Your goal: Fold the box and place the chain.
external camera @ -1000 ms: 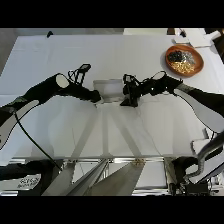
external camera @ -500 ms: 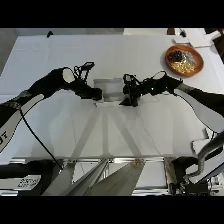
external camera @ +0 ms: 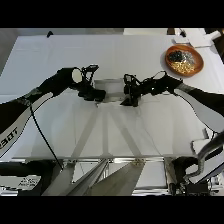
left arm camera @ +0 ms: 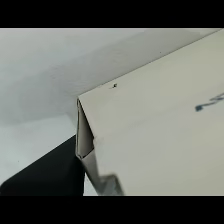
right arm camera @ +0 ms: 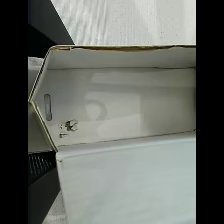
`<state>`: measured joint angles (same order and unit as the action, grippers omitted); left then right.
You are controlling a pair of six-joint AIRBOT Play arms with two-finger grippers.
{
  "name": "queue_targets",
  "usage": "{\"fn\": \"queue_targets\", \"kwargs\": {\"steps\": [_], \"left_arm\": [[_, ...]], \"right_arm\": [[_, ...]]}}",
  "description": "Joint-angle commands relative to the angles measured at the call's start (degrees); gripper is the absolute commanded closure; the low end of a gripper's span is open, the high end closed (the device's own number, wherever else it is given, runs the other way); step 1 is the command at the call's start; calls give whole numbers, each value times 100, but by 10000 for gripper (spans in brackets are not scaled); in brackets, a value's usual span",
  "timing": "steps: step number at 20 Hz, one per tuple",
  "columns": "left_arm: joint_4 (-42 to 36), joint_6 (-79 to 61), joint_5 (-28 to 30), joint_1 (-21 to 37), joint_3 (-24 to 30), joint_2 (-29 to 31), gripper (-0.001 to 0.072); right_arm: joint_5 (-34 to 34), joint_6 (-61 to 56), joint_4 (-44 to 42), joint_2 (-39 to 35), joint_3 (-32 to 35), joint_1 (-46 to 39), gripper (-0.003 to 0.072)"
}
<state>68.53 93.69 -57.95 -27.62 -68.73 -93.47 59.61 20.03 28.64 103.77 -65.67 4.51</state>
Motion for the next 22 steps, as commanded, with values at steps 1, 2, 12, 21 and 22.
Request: {"fn": "queue_targets", "kwargs": {"steps": [1,2,12,21,22], "left_arm": [[225,474,-199,-70,-59,-92,433],[234,542,-232,-70,-59,-105,433],[-415,501,-376,382,-59,262,128],[-323,361,-846,737,-57,317,155],[-278,361,-831,734,-59,299,163]], "right_arm": [[-7,-4,-15,0,2,7,166],[-7,-4,-17,0,2,7,166],[-7,-4,-17,0,2,7,166],[-7,-4,-17,0,2,7,166],[-7,-4,-17,0,2,7,166]]}}
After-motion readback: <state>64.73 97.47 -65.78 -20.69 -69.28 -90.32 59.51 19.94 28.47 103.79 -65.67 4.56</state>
